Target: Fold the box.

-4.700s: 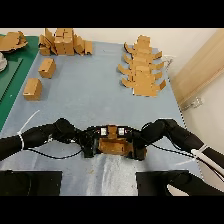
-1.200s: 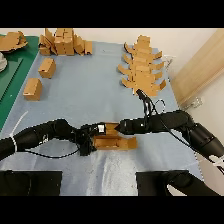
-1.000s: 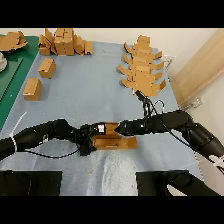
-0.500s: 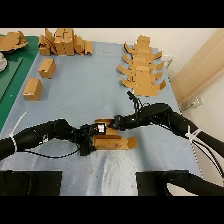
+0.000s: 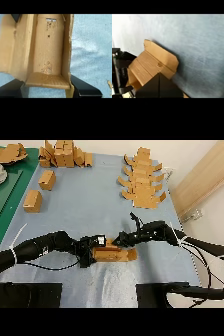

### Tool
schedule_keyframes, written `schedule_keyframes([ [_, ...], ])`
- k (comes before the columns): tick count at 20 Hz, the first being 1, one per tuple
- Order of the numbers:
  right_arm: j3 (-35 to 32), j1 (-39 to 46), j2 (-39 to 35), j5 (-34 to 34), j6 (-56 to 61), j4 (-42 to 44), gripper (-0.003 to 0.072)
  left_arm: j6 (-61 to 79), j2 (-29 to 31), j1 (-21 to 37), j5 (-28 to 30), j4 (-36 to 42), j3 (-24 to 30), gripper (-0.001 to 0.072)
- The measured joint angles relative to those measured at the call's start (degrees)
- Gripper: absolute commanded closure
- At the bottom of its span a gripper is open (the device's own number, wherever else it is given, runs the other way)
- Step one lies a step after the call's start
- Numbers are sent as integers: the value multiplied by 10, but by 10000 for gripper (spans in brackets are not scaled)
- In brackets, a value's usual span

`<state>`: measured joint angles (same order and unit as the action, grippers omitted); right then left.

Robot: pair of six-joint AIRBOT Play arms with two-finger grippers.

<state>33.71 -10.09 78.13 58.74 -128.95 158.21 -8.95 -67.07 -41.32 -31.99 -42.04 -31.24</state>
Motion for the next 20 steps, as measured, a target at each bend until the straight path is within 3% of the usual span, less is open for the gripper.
schedule_keyframes([
  [8, -10, 6, 13, 4, -37, 12, 686, 0, 0, 0, 0, 0, 0, 258],
  [11, 8, 35, -14, 45, -40, 0, 684, 0, 0, 0, 0, 0, 0, 258],
  [18, 52, 138, -226, 102, -63, -54, 682, 0, 0, 0, 0, 1, 0, 258],
  [19, 48, 138, -263, 103, -56, -80, 648, 0, 0, -1, 0, 2, 0, 258],
  [20, 38, 134, -304, 110, -47, -111, 508, 0, 0, -2, 0, 2, 0, 258],
])
